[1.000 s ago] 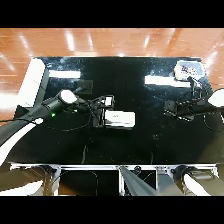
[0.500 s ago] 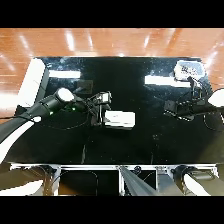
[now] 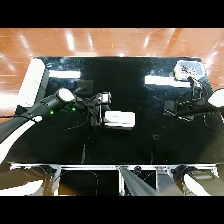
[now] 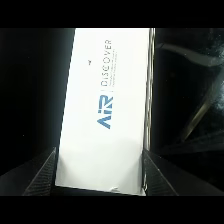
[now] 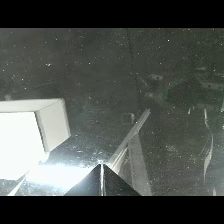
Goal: Fold the box and place the chain.
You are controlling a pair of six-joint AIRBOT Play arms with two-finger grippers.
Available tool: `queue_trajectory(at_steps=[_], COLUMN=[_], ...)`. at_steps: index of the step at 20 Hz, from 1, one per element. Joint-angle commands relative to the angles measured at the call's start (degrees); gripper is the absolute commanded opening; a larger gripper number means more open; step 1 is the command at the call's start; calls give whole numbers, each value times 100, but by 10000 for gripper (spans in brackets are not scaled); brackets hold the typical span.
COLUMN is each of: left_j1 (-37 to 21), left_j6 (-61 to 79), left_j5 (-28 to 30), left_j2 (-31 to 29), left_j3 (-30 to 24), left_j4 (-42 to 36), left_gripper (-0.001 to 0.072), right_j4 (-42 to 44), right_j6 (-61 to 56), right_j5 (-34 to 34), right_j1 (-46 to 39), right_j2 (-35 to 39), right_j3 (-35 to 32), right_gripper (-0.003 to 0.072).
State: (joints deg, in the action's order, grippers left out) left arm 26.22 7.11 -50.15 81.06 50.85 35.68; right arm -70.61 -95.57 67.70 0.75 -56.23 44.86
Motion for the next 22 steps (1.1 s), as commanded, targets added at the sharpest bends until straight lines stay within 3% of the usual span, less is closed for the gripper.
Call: queue_trajectory(at_steps=[1, 13, 16, 17, 18, 19, 22], left_j1=[-2, 146, 146, 140, 136, 136, 133], left_j6=[-13, -177, -190, -212, -216, -216, -433], left_j5=[-11, 26, 114, 153, 170, 168, 144], left_j2=[11, 173, 170, 170, 170, 170, 138], left_j3=[0, 57, 94, 127, 177, 245, 461], left_j4=[2, 26, 26, 28, 28, 72, 304], left_gripper=[626, 624, 581, 417, 190, 45, 17], right_j4=[0, -4, -4, -4, -4, -4, -4], right_j6=[0, 2, 4, 4, 4, 4, 4], right_j5=[0, -120, -122, -122, -120, -118, -120], right_j1=[-4, -4, -4, -4, -4, -4, -4], right_j2=[-4, -4, -4, -4, -4, -2, -2], right_j3=[2, 2, 2, 2, 2, 2, 2], right_gripper=[31, 31, 31, 31, 31, 31, 31])
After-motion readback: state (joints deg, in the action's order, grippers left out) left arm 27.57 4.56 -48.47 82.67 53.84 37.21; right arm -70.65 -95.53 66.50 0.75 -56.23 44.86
